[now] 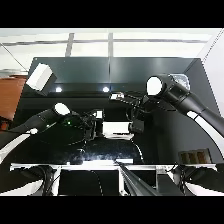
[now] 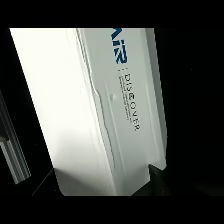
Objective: Fold the box and place the chain.
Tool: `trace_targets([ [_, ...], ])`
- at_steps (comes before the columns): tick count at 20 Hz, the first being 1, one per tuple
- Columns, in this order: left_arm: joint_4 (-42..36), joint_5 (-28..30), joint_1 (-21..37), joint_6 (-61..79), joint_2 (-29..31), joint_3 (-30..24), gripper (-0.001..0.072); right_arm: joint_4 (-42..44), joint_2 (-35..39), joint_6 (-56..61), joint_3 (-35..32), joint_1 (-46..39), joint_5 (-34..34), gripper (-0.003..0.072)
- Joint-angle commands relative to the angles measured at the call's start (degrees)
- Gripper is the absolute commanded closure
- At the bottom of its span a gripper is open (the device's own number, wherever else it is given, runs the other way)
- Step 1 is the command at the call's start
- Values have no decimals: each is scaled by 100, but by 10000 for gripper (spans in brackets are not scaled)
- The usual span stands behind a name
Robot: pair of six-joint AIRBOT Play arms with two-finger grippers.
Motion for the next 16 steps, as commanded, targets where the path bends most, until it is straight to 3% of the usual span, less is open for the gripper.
trace_targets([
  [1, 2, 2, -2, 2, 0, -2, 218, -90, 4, -4, -2, 4, -81, -1],
  [6, 2, 2, -2, 2, 0, -2, 218, -85, 4, -4, -2, 7, -118, 48],
  [16, 2, 2, -2, 2, 0, -2, 218, -85, 4, -2, -2, 7, -118, 55],
])
